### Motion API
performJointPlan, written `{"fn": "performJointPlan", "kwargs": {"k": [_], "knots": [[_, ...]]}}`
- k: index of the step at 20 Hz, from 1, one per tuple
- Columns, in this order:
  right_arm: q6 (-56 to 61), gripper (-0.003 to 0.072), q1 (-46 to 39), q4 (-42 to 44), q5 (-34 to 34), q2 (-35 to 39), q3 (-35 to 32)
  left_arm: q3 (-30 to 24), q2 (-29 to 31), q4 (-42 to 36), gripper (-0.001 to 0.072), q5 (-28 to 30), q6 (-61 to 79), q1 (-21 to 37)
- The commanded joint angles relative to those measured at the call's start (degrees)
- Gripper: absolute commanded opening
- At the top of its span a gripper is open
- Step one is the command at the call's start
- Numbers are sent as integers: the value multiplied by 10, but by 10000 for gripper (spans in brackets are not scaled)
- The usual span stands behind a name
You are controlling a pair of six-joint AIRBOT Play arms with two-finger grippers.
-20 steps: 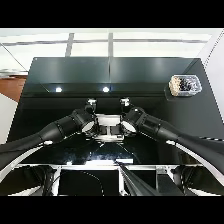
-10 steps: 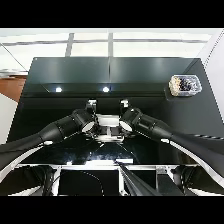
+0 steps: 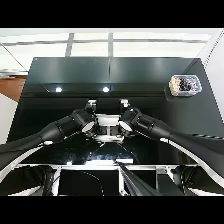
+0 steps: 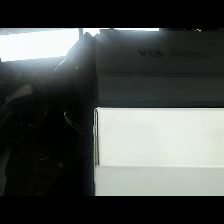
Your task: Fold the box and place the chain.
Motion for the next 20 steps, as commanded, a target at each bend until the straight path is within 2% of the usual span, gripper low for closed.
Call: {"fn": "performJointPlan", "kwargs": {"k": [1,20], "knots": [[5,296,0,3,1,0,11,0,0,0,29,2,0,0],[25,296,-1,16,13,-29,20,0,0,0,29,2,0,0]]}}
